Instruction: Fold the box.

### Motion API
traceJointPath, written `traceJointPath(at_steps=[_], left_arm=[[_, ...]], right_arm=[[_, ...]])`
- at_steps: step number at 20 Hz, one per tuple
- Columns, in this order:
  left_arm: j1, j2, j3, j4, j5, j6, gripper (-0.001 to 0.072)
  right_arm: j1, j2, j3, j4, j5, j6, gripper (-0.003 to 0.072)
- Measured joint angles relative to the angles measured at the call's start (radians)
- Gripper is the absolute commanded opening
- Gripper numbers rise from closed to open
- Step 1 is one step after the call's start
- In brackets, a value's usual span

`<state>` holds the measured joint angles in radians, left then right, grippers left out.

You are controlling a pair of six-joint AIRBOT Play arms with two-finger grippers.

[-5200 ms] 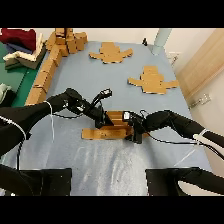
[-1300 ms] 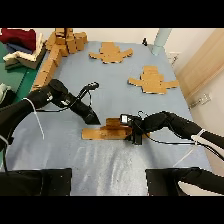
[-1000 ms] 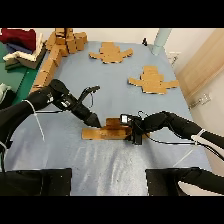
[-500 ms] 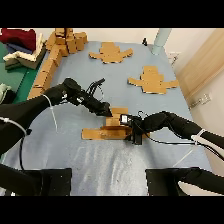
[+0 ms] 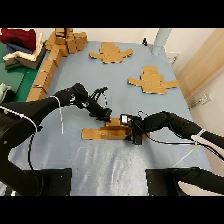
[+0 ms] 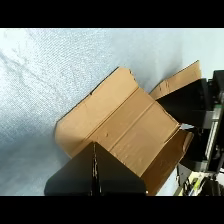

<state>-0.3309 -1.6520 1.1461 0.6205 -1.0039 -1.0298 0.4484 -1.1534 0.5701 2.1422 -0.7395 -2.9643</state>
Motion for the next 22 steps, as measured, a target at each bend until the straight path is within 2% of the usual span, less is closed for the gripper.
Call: traceJointPath(at_steps=[3, 6, 10, 13, 14, 15, 16, 19, 22], left_arm=[[0.023, 0.054, -0.002, 0.003, -0.005, 0.069, 0.0010], [0.053, 0.172, -0.045, 0.003, 0.005, 0.167, 0.0009], [0.074, 0.406, -0.192, 0.012, 0.031, 0.396, 0.0012], [0.064, 0.570, -0.315, 0.062, 0.087, 0.569, 0.0018], [0.059, 0.610, -0.352, 0.077, 0.095, 0.624, 0.0203], [0.054, 0.638, -0.381, 0.087, 0.102, 0.669, 0.0588], [0.052, 0.657, -0.407, 0.096, 0.114, 0.712, 0.0704], [0.062, 0.666, -0.471, 0.056, 0.131, 0.871, 0.0704], [0.075, 0.621, -0.517, -0.039, 0.147, 1.072, 0.0705]], right_arm=[[0.000, 0.000, 0.000, 0.000, 0.000, 0.000, 0.0505], [0.000, 0.000, 0.000, 0.000, 0.000, 0.000, 0.0505], [0.000, 0.000, 0.000, 0.000, 0.000, 0.000, 0.0505], [0.000, 0.000, 0.000, 0.000, 0.000, 0.000, 0.0505], [0.000, 0.000, 0.000, 0.000, 0.000, 0.000, 0.0505], [0.000, 0.000, 0.000, 0.000, 0.000, 0.000, 0.0505], [0.000, 0.000, 0.000, 0.000, 0.000, 0.000, 0.0505], [0.000, 0.000, 0.000, 0.000, 0.000, 0.000, 0.0505], [0.000, 0.000, 0.000, 0.000, -0.001, 0.000, 0.0505]])
